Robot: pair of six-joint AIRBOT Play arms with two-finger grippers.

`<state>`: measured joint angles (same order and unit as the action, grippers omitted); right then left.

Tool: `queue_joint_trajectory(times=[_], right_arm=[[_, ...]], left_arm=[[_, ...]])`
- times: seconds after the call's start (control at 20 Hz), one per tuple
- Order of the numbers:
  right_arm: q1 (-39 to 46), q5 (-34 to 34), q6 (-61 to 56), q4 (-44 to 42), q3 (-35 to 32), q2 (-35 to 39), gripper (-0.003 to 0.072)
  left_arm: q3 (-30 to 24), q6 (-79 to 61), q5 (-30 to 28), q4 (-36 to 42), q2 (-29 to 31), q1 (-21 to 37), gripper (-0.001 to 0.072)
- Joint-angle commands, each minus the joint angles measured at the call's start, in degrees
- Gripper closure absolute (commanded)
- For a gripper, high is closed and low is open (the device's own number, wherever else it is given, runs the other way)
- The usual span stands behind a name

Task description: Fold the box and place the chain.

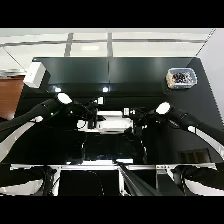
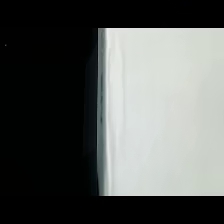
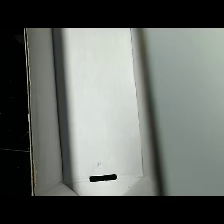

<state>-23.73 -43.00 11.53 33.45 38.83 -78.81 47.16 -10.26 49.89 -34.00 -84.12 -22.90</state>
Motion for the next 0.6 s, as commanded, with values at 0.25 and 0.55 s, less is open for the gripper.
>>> queue_joint_trajectory(times=[0.25,0.55], right_arm=[[-0.5,0.5,-0.6,1.1,0.0,-0.1,0.0057],[-0.4,1.0,-1.0,0.8,0.0,-0.1,0.0057]], left_arm=[[0.0,0.0,0.0,0.0,-0.1,0.0,0.0682],[0.0,0.0,0.0,0.0,-0.1,0.0,0.0682]])
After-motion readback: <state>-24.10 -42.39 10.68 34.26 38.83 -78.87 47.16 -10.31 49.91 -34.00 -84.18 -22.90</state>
